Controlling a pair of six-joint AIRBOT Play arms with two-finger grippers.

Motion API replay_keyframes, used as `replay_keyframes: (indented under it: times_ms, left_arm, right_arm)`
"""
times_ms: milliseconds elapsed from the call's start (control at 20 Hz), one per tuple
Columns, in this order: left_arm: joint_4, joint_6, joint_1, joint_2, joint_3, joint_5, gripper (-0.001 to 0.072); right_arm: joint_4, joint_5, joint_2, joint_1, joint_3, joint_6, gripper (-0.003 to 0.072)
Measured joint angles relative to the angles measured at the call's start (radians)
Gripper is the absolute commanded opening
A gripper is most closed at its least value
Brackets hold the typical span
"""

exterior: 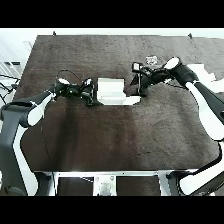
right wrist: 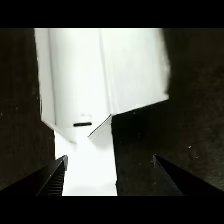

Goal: Fold the box and place the chain.

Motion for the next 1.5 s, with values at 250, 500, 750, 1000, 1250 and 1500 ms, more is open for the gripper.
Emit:
replay_keyframes:
  times_ms: [250,500,750,1000,1250,1500]
  left_arm:
    - [0.0,0.0,0.0,0.0,0.0,0.0,0.0297]
    - [0.0,0.0,0.0,0.0,0.0,0.0,0.0297]
    - [0.0,0.0,0.0,0.0,0.0,0.0,0.0297]
    - [0.0,0.0,0.0,0.0,0.0,0.0,0.0297]
    - [0.0,0.0,0.001,0.0,0.0,0.0,0.0297]
    - [0.0,0.0,0.001,0.0,0.0,0.0,0.0297]
  right_arm:
    - [-0.024,-0.018,-0.051,0.037,-0.008,-0.021,0.0614]
    - [-0.024,-0.04,-0.081,0.066,-0.01,-0.026,0.0402]
    - [-0.002,-0.054,-0.089,0.084,-0.01,-0.025,0.0251]
    - [0.058,-0.064,-0.101,0.1,-0.01,-0.025,0.0252]
    - [0.082,-0.074,-0.117,0.11,-0.01,-0.025,0.0395]
    - [0.087,-0.076,-0.121,0.113,-0.01,-0.025,0.0486]
